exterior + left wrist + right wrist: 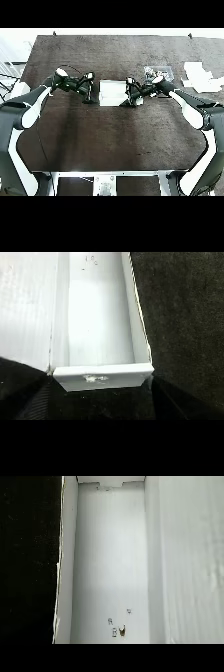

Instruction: Fold the box and place the chain.

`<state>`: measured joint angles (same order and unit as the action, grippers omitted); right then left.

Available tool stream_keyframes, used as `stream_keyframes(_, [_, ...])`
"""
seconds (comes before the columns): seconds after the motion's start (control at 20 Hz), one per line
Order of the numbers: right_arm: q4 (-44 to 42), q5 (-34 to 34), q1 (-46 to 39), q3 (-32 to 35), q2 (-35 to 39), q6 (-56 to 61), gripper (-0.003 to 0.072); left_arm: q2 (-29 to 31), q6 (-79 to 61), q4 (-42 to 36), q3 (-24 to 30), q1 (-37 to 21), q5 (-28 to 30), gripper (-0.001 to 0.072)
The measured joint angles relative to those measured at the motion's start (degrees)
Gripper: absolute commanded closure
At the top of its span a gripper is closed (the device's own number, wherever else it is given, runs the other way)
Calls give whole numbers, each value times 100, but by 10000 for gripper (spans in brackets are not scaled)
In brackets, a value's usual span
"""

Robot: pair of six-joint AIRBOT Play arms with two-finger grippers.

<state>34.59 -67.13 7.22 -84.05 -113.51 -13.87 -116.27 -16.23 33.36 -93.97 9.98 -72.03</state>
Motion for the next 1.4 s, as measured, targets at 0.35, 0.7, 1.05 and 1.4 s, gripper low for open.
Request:
stream_keyframes(0.35, [-2,0,0,0,0,-2,212,-81,-33,-81,0,13,9,-11])
stream_keyframes(0.7, [-2,0,0,0,0,-4,211,-175,-168,-295,0,52,70,-11])
stream_keyframes(1.05, [-2,2,2,0,0,-7,212,-280,-297,-267,0,229,354,-11])
stream_keyframes(1.4, [-7,22,2,0,0,-4,212,-297,-328,-243,0,256,501,-11])
